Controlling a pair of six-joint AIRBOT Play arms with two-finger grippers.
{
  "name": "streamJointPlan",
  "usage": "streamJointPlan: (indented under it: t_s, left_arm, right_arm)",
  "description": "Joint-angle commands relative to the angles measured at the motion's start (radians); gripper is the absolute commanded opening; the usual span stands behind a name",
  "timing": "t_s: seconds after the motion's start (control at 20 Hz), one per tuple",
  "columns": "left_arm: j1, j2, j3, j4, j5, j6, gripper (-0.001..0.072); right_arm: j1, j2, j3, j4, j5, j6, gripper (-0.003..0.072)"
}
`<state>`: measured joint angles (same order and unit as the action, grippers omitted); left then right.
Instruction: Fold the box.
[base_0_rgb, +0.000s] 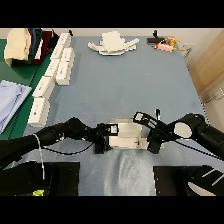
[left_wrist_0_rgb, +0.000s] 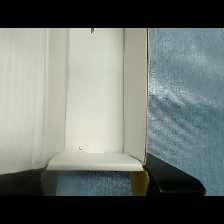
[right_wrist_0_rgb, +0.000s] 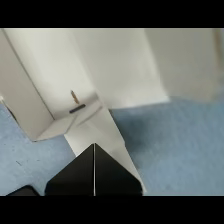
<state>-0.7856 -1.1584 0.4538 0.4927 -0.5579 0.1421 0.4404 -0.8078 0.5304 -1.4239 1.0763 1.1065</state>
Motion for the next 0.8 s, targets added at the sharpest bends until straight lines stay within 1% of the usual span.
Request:
streamJointPlan:
  t_s: [0.0, 0.05, 0.1, 0.15, 0.2, 0.3, 0.4, 0.5, 0.6, 0.65, 0.75]
  left_arm:
    - [0.0, 0.0, 0.0, 0.0, 0.0, 0.0, 0.0517]
    - [0.0, 0.0, 0.0, 0.0, 0.0, -0.001, 0.0517]
    - [0.0, 0.0, 0.0, 0.0, 0.0, 0.0, 0.0517]
    - [0.0, 0.0, 0.0, 0.0, 0.0, 0.0, 0.0517]
    - [0.0, 0.0, 0.0, 0.0, 0.0, -0.001, 0.0517]
    - [0.0, 0.0, 0.0, 0.0, 0.0, 0.0, 0.0517]
    - [0.0, 0.0, 0.0, 0.0, 0.0, 0.0, 0.0517]
    - [0.0, 0.0, 0.0, 0.0, 0.0, 0.0, 0.0517]
    - [0.0, 0.0, 0.0, 0.0, 0.0, -0.001, 0.0517]
    - [0.0, 0.0, 0.0, 0.0, 0.0, 0.0, 0.0517]
    - [0.0, 0.0, 0.0, 0.0, 0.0, -0.001, 0.0517]
  right_arm:
    - [-0.017, 0.045, 0.044, -0.293, 0.121, 0.486, 0.0008]
    - [-0.034, 0.058, 0.048, -0.386, 0.164, 0.671, 0.0008]
    - [-0.065, 0.063, 0.046, -0.424, 0.209, 0.809, 0.0008]
    - [-0.11, 0.063, 0.04, -0.42, 0.241, 0.88, 0.0008]
    - [-0.154, 0.061, 0.028, -0.394, 0.245, 0.902, 0.0008]
    - [-0.233, 0.051, -0.003, -0.307, 0.227, 0.911, 0.0008]
    - [-0.274, 0.033, -0.043, -0.241, 0.188, 0.908, 0.0008]
    - [-0.278, 0.004, -0.082, -0.162, 0.151, 0.869, 0.0008]
    - [-0.278, -0.022, -0.11, -0.037, 0.102, 0.797, 0.0008]
    - [-0.276, -0.029, -0.118, 0.042, 0.07, 0.752, 0.0008]
    - [-0.274, -0.025, -0.119, 0.139, 0.041, 0.687, 0.0008]
